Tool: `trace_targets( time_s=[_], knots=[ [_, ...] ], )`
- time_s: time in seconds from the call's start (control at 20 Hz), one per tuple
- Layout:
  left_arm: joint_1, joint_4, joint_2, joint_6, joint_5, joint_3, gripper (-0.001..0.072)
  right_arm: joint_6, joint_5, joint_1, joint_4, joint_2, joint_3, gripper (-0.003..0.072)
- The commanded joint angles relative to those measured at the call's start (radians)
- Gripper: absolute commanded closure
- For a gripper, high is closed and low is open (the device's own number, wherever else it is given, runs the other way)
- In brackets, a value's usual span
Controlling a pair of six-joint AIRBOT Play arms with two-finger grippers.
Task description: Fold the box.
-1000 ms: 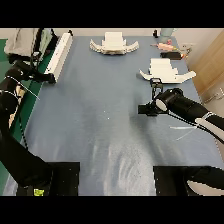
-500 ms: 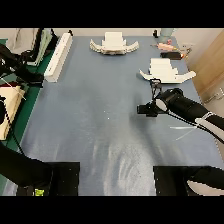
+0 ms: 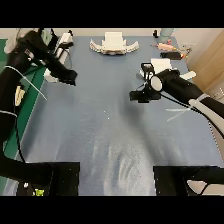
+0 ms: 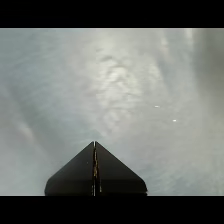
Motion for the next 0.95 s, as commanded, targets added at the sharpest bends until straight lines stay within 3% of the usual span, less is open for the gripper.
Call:
trace_targets(
  time_s=[0.0, 0.2, 0.3, 0.5, 0.9],
  knots=[
    [-0.171, 0.02, 0.072, -0.058, 0.138, -0.166, 0.0699, -0.106, 0.154, -0.028, 0.107, -0.119, 0.195, 0.0684],
    [-0.26, 0.02, 0.199, -0.146, 0.317, -0.418, 0.0699, -0.153, 0.212, -0.031, 0.15, -0.201, 0.27, 0.0683],
    [-0.279, 0.021, 0.25, -0.176, 0.365, -0.486, 0.0697, -0.156, 0.209, -0.028, 0.162, -0.207, 0.27, 0.0683],
    [-0.28, 0.016, 0.267, -0.176, 0.316, -0.5, 0.0694, -0.156, 0.209, -0.029, 0.163, -0.206, 0.27, 0.0683],
    [-0.28, 0.016, 0.266, -0.176, 0.323, -0.5, 0.0694, -0.156, 0.209, -0.029, 0.163, -0.206, 0.27, 0.0683]
  ],
)
